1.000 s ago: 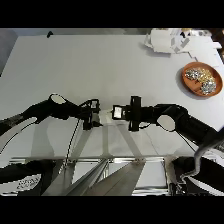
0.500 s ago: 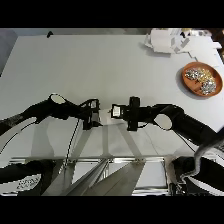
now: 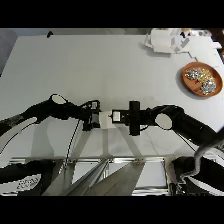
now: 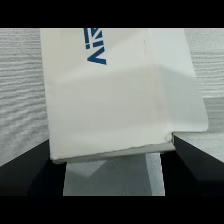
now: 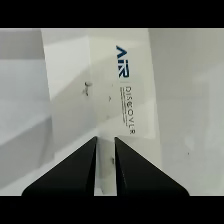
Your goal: Fold the box and place the chain.
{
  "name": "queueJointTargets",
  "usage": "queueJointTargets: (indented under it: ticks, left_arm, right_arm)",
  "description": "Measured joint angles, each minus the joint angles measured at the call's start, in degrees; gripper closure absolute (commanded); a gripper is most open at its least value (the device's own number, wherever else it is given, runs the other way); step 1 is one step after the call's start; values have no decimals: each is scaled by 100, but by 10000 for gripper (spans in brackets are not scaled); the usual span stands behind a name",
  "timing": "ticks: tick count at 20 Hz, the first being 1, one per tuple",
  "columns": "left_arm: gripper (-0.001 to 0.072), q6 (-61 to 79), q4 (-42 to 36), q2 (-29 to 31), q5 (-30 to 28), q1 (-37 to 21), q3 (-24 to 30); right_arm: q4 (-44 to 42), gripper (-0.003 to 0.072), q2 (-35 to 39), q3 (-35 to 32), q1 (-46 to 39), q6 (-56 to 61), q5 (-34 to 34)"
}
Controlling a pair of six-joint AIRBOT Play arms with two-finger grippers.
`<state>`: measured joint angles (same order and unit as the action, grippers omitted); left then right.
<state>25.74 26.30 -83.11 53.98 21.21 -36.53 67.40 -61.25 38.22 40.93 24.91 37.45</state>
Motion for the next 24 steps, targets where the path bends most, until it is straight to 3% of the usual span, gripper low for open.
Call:
queueJointTargets:
  ticks: [5,7,8,11,14,24]
  left_arm:
    - [499,-2,-15,0,-22,0,0]
    - [499,-9,-22,0,-31,0,0]
    - [499,-15,-24,0,-35,2,0]
    - [499,-22,-31,0,-42,2,0]
    - [499,-26,-35,0,-48,2,0]
    - [499,-44,-57,0,-96,-2,0]
  right_arm:
    - [-50,478,2,0,0,-188,201]
    - [-140,405,2,0,0,-247,221]
    - [-173,406,2,0,0,-302,225]
    - [-249,433,-13,0,11,-442,144]
    - [-271,516,-81,0,13,-507,31]
    - [55,607,-72,0,20,-546,-256]
